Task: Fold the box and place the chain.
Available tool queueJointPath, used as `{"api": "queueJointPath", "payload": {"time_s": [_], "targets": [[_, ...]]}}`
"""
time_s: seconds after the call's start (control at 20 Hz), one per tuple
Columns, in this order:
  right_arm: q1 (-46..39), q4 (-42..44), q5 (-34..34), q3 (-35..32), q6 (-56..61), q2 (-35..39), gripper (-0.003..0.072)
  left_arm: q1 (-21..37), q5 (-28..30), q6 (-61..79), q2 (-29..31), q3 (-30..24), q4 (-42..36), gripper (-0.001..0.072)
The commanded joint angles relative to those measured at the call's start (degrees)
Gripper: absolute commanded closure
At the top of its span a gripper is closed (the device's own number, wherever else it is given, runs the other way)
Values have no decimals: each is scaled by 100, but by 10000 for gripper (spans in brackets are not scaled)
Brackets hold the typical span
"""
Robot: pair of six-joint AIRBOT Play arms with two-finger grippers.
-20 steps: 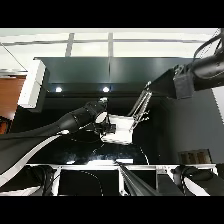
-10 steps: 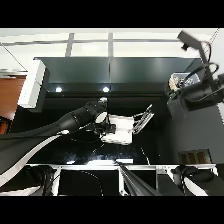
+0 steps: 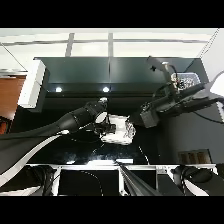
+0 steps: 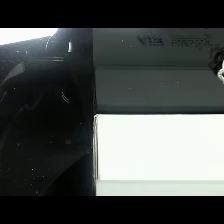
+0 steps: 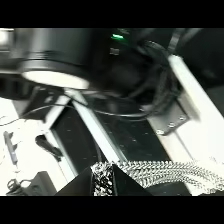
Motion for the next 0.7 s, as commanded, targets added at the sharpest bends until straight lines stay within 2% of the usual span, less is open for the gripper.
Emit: {"api": "queueJointPath", "payload": {"time_s": [0.0,0.25,0.45,0.55,0.6,0.65], "targets": [[105,-214,-579,-610,24,-83,682,2,2,0,2,4,2,680],[256,98,-2037,-1902,22,-87,681,2,7,0,2,4,2,680],[278,35,-2321,-2076,22,-138,661,2,7,0,2,4,2,680],[236,35,-2256,-2074,42,-131,259,2,4,2,2,4,2,680],[111,28,-2092,-2072,31,-96,225,2,4,2,2,4,2,680],[-105,22,-1875,-2070,-63,-22,225,2,4,0,2,4,2,680]]}}
